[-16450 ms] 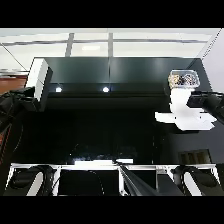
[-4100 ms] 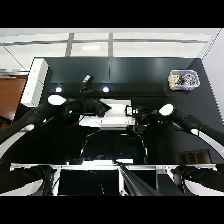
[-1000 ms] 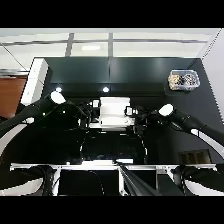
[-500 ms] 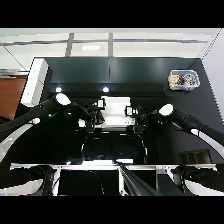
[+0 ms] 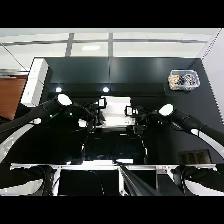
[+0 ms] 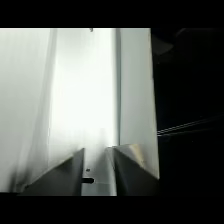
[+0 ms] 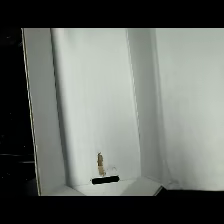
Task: Fold the box and place the chain.
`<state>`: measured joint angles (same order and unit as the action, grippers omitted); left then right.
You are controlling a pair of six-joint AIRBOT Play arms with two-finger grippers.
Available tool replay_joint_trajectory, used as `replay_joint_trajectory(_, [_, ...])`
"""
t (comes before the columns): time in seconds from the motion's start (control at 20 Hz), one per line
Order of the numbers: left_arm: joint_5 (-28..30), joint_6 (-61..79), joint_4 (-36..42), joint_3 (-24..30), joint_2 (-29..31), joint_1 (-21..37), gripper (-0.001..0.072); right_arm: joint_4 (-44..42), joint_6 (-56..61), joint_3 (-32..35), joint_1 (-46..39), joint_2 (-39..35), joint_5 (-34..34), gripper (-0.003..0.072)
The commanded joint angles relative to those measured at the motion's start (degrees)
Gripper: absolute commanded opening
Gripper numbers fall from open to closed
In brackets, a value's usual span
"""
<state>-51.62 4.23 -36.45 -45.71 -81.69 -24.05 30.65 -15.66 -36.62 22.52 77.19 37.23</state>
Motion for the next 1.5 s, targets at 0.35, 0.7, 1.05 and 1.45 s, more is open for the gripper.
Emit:
replay_joint_trajectory(0.35, [-4.74, -38.34, -28.96, -2.86, 13.27, 12.48, 0.0024, 0.00, 0.00, -0.02, -0.02, 0.04, 0.00, 0.0128])
replay_joint_trajectory(0.7, [-18.93, -77.35, -14.78, 4.35, 7.87, 39.34, 0.0025, 0.00, 0.00, -0.02, 0.00, 0.04, 0.00, 0.0128])
replay_joint_trajectory(1.05, [-14.08, -69.24, -2.99, 12.28, 2.69, 33.92, 0.0023, 0.00, 0.00, -0.02, -0.02, 0.04, 0.00, 0.0128])
replay_joint_trajectory(1.45, [-15.08, -55.49, 2.91, 7.63, 0.52, 26.03, 0.0023, 0.00, 0.00, -0.02, 0.00, 0.04, 0.00, 0.0127])
